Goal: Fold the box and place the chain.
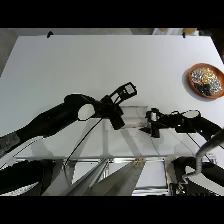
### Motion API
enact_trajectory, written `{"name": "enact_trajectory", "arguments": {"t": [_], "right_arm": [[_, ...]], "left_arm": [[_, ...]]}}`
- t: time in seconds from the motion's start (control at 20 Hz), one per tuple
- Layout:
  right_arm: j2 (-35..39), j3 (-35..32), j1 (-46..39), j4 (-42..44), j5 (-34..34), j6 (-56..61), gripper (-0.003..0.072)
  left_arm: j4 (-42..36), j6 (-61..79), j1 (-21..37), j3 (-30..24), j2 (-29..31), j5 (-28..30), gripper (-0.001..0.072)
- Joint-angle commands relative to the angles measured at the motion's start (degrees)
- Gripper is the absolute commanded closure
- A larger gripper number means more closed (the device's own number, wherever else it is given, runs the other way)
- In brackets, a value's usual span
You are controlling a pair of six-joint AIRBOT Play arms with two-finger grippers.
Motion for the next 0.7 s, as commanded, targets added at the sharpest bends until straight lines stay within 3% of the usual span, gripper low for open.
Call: {"name": "enact_trajectory", "arguments": {"t": [0.0, 0.25, 0.45, 0.65], "right_arm": [[0.07, -0.02, 0.0, 0.02, 0.0, 0.02, 0.033], [0.07, -0.02, 0.0, 0.02, 0.0, 0.02, 0.033], [0.07, -0.02, 0.0, 0.02, 0.0, 0.02, 0.033], [0.07, -0.02, 0.0, 0.02, 0.0, 0.02, 0.033]], "left_arm": [[-0.17, 0.04, -1.88, -0.02, -2.58, -2.43, 0.0701], [1.77, -1.73, -0.52, -0.17, -3.76, -6.21, 0.0706], [5.6, -4.98, 2.01, -3.69, -0.76, -9.88, 0.0705], [4.92, -4.94, 4.9, -10.86, 5.79, -5.11, 0.0699]]}}
